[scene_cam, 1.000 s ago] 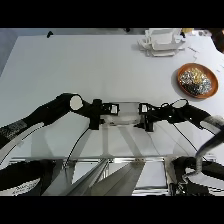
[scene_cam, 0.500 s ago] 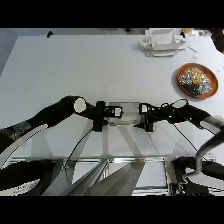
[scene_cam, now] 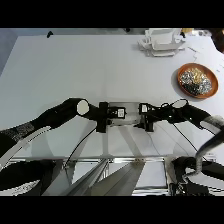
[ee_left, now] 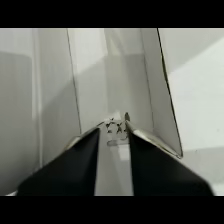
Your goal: Fold the box and place the chain.
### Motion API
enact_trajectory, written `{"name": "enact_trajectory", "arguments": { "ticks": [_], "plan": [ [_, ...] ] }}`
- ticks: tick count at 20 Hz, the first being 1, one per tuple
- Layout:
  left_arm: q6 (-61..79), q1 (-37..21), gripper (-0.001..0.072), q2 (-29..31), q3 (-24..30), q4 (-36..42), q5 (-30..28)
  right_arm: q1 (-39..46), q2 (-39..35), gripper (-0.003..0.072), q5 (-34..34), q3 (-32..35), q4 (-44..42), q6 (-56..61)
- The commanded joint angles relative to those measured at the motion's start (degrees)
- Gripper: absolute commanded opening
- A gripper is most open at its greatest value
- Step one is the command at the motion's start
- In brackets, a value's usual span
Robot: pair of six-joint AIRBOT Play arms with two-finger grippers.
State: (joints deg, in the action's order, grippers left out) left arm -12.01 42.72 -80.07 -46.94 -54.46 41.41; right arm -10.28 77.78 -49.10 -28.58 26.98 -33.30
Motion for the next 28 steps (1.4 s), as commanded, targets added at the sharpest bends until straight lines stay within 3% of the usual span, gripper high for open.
{"name": "enact_trajectory", "arguments": {
  "ticks": [1,2,3,6,9,10,15,18,23,28],
  "plan": [
    [0.0,1.2,0.0364,-1.1,0.0,1.4,-0.1,0.0,0.0,0.0406,0.0,0.0,0.0,0.0],
    [0.0,1.5,0.0424,-1.2,0.0,1.4,-0.1,0.0,0.0,0.0406,0.0,0.0,-0.1,0.0],
    [-0.1,1.6,0.0438,-1.2,0.0,1.4,0.0,0.0,0.0,0.0406,0.0,0.0,0.0,0.0],
    [-4.3,1.7,0.0422,-0.8,0.0,1.0,0.3,0.0,0.0,0.0406,0.0,0.0,0.0,0.0],
    [-11.3,0.7,0.0083,2.7,0.0,-1.3,4.4,0.0,0.0,0.0406,0.0,0.0,0.0,0.0],
    [-14.3,0.1,0.0005,4.7,0.0,-2.4,6.7,0.0,0.0,0.0406,0.0,0.0,0.0,0.0],
    [-48.3,-4.6,0.0001,15.7,0.0,-12.3,14.8,0.0,0.0,0.0406,0.0,0.0,0.0,0.0],
    [-71.8,-8.3,0.0001,18.7,0.0,-17.3,18.6,0.0,0.0,0.0406,0.0,0.0,0.0,0.0],
    [-82.8,-13.3,0.0001,15.4,5.1,-16.0,15.5,0.0,0.0,0.0406,0.0,0.0,0.0,0.0],
    [-81.2,-14.6,0.0002,7.2,6.5,-3.2,9.5,0.0,0.0,0.0406,0.0,0.0,0.0,0.0]
  ]
}}
